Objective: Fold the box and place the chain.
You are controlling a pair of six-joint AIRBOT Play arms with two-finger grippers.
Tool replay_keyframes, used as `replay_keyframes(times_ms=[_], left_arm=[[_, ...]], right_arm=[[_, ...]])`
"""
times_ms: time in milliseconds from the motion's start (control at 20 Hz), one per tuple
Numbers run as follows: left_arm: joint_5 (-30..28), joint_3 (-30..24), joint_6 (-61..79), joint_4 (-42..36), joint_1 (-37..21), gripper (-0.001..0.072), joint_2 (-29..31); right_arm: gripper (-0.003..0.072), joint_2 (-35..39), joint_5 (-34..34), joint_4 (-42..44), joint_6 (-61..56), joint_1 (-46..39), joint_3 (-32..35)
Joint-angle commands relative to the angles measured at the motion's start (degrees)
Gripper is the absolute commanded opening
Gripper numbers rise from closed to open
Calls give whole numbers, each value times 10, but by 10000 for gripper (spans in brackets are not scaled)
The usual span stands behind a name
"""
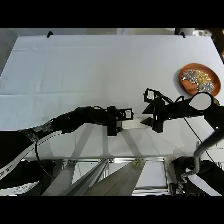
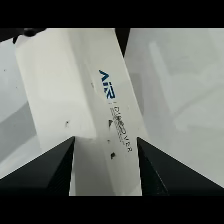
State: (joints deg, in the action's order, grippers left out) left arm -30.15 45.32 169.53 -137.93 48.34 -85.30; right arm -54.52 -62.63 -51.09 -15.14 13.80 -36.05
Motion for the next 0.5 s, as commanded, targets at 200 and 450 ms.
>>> replay_keyframes(times_ms=[200, 450], left_arm=[[0, 0, 0, 0, 0, 255, 0], [0, 0, 0, 0, 0, 255, 0]], right_arm=[[436, 3, 28, -33, 52, 1, 31], [381, 3, 71, -33, 52, 1, 38]])
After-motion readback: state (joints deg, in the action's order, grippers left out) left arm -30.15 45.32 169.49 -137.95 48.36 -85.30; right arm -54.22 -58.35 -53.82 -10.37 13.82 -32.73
